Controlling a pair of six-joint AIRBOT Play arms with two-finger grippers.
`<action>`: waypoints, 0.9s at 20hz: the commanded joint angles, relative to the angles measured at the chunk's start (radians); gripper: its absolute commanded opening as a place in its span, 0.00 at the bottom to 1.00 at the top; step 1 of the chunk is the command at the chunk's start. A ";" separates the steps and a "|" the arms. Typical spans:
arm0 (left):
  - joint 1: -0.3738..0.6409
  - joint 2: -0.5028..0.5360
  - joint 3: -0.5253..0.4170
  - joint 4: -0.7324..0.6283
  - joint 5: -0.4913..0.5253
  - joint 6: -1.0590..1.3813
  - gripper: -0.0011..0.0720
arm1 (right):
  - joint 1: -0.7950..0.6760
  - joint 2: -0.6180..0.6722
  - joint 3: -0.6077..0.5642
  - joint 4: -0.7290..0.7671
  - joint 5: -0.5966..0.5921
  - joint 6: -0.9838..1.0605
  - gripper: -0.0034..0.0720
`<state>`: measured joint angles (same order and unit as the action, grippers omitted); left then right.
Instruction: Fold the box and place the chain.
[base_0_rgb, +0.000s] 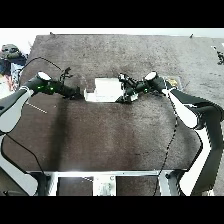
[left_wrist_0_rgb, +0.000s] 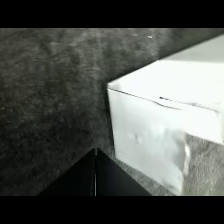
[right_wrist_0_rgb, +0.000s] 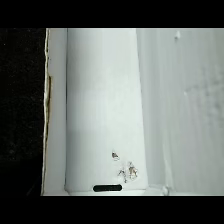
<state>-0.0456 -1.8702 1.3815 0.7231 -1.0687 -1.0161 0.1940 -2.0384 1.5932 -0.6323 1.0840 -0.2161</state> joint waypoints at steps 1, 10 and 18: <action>-0.006 -0.020 -0.005 -0.026 0.024 -0.038 0.03 | 0.000 0.000 0.000 0.000 0.000 0.000 0.66; -0.046 -0.037 0.022 -0.153 0.063 0.031 0.03 | 0.000 0.000 0.000 0.000 0.000 0.000 0.66; -0.047 -0.037 0.073 -0.163 -0.022 0.029 0.52 | 0.000 0.000 0.000 0.000 0.000 0.000 0.66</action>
<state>-0.0917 -1.9072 1.4326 0.5686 -1.0523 -0.9874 0.1936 -2.0384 1.5932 -0.6323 1.0840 -0.2161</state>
